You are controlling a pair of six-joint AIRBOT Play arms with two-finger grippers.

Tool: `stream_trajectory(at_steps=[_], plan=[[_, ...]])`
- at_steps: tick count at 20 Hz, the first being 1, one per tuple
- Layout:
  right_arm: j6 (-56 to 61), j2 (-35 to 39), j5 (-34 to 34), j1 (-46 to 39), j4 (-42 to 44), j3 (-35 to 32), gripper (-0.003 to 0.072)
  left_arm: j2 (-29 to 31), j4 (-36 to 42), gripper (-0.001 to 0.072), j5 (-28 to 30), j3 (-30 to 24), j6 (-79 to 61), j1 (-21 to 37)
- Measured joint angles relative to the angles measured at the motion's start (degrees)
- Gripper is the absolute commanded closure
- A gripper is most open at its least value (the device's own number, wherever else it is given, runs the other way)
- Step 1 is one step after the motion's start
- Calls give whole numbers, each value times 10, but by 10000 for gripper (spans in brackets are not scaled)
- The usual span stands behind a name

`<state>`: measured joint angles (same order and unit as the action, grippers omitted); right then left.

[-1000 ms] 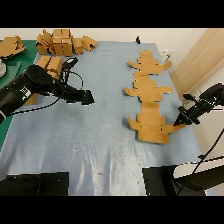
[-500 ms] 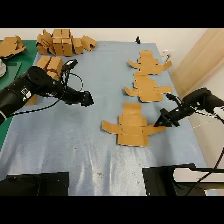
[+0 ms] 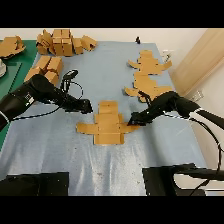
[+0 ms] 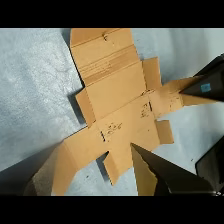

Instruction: Fold the box.

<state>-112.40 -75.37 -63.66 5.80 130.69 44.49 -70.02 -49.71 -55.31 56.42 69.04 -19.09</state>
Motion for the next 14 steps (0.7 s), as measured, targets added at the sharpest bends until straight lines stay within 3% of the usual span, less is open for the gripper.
stream_trajectory(at_steps=[1,2,5,10,14], plan=[[0,0,11,12,1,0,399,0,0,41,0,-2,0,2],[0,0,21,20,2,-1,447,0,0,41,-1,-3,1,5],[0,0,33,35,3,-2,674,0,0,40,-6,-4,3,20],[-37,1,35,48,24,-3,683,-9,16,47,-13,-5,7,56],[-119,9,71,79,79,-27,683,-55,75,46,-39,-5,-29,87]])
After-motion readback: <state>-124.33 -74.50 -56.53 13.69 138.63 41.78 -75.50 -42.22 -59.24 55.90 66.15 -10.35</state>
